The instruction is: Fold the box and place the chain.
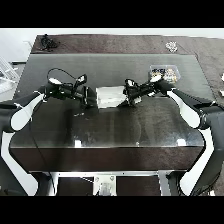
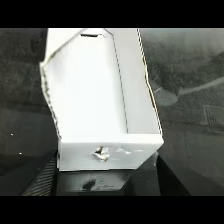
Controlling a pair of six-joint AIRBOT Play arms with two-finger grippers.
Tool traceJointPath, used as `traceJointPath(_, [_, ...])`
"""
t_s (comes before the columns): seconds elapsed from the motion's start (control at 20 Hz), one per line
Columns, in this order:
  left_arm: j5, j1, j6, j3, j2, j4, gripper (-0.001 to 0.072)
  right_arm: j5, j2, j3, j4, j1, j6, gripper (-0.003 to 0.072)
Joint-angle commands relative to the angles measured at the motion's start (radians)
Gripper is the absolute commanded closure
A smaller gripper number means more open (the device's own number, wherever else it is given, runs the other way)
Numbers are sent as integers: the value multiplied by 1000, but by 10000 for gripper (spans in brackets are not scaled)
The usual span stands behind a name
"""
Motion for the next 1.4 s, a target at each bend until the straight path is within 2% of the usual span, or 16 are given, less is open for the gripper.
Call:
traceJointPath(0.0, [14,-3,0,0,0,-13,-11,1,0,0,0,0,0,187])
traceJointPath(0.15, [50,-15,0,0,0,-12,-11,1,0,0,0,0,0,187])
traceJointPath(0.35, [187,-29,26,1,-3,-16,-11,1,0,0,0,0,0,187])
traceJointPath(0.5, [163,-29,82,3,-21,-63,-11,1,0,0,0,0,0,187])
traceJointPath(0.85, [158,-30,153,9,-30,-80,-11,1,0,0,0,0,0,187])
traceJointPath(1.15, [98,-30,184,10,-34,-98,-11,1,0,0,0,0,0,187])
traceJointPath(1.35, [27,-30,162,82,-92,-104,-11,1,0,0,0,0,0,187])
